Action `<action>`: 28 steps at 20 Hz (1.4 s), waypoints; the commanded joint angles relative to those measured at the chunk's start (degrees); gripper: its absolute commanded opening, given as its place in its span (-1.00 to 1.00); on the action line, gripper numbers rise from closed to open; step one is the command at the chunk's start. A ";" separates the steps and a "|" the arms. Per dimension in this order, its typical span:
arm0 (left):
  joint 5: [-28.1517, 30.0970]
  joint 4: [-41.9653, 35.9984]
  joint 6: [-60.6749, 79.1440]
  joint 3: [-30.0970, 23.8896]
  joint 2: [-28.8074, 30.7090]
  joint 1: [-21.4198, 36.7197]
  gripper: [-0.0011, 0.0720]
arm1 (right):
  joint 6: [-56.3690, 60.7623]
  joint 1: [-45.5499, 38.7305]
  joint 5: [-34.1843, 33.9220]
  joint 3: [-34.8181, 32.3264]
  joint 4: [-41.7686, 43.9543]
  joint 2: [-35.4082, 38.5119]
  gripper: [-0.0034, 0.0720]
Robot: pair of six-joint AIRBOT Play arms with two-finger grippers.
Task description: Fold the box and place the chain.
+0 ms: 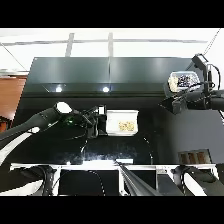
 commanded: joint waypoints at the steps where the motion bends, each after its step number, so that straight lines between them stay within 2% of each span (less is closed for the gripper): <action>1: -0.04 -1.01 0.24 1.09 -1.92 -0.24 0.98 | 0.00 0.02 0.07 -0.02 0.02 0.02 0.41; 17: 1.07 1.66 0.22 4.68 -3.34 -0.28 0.98 | 0.00 0.02 0.04 -0.02 0.02 0.02 0.41; 23: 0.26 1.73 2.40 5.01 -3.76 -3.48 0.98 | 0.00 0.02 0.02 -0.02 0.00 0.02 0.41; 28: 0.24 1.75 2.29 5.01 -3.74 -3.69 0.91 | 0.00 0.04 0.02 -0.11 0.04 0.02 0.41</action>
